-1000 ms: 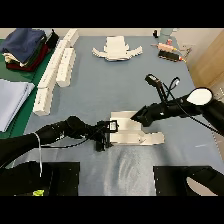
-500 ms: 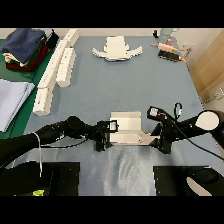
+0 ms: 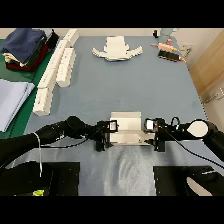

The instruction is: Fold the box.

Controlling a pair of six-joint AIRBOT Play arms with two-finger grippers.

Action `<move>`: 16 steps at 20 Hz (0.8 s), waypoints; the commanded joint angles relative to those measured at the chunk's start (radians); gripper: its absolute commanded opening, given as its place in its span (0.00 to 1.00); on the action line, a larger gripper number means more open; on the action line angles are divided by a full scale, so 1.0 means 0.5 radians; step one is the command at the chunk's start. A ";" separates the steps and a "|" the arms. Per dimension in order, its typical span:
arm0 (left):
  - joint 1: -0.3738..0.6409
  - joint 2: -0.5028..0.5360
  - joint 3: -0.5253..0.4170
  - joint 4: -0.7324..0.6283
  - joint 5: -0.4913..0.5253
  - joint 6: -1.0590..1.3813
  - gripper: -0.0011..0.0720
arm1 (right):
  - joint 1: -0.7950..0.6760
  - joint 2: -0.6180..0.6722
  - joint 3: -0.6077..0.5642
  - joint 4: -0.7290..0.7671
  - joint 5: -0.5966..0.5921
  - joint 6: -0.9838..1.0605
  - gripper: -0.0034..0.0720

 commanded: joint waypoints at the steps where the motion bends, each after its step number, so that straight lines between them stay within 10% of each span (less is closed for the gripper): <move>1: -0.002 -0.001 0.002 0.001 0.001 0.002 0.56 | 0.001 -0.077 -0.014 0.196 -0.067 -0.179 0.46; 10: -0.002 -0.001 0.002 0.001 0.001 0.002 0.56 | 0.141 -0.163 -0.013 0.343 -0.172 -0.245 0.36; 14: -0.002 -0.001 0.002 0.001 0.001 0.002 0.56 | 0.163 -0.236 -0.014 0.348 -0.192 -0.246 0.93; 16: -0.002 -0.001 0.002 0.001 0.000 0.002 0.56 | 0.163 -0.269 -0.013 0.321 -0.212 -0.245 0.95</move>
